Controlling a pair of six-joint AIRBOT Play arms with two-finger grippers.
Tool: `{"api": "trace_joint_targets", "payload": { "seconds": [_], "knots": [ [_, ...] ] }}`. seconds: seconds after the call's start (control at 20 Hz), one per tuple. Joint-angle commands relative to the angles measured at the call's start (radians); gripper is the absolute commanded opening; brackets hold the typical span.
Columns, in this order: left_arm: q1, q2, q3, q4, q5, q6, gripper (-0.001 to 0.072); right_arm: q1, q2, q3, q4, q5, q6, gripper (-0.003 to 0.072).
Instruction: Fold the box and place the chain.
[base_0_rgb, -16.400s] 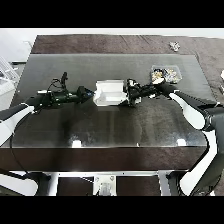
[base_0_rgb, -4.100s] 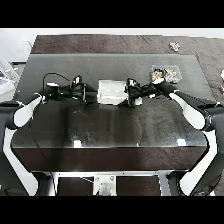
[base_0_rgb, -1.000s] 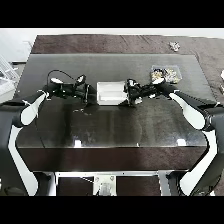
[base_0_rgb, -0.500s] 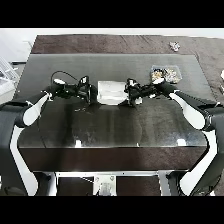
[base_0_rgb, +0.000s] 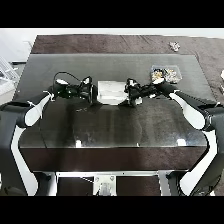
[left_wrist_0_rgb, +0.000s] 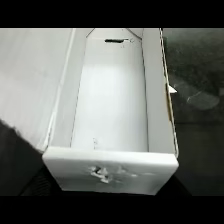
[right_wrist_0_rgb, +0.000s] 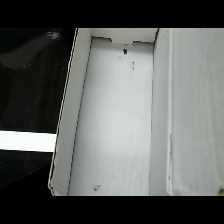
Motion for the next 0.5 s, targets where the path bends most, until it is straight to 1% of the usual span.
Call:
{"api": "trace_joint_targets", "payload": {
  "seconds": [0.0, 0.15, 0.25, 0.35, 0.4, 0.45],
  "knots": [
    [-0.004, -0.001, 0.0, -0.003, 0.005, 0.0, 0.072, 0.001, 0.0, 0.0, 0.0, 0.002, 0.0, 0.0591],
    [-0.004, -0.001, 0.0, -0.002, 0.005, 0.0, 0.072, 0.001, 0.0, 0.0, 0.0, 0.002, 0.0, 0.0591],
    [-0.004, -0.001, 0.0, -0.002, 0.004, -0.001, 0.0701, 0.001, 0.0, 0.0, 0.0, 0.002, 0.0, 0.059],
    [-0.004, -0.001, 0.0, 0.002, 0.0, -0.003, 0.07, 0.001, 0.0, 0.0, 0.0, 0.002, 0.0, 0.059],
    [-0.004, -0.001, 0.0, 0.004, -0.001, -0.005, 0.0604, 0.001, 0.0, 0.0, 0.0, 0.002, 0.0, 0.0591],
    [-0.004, -0.001, 0.0, 0.007, -0.005, -0.005, 0.0546, 0.001, 0.0, 0.0, 0.0, 0.002, 0.0, 0.059]
  ]
}}
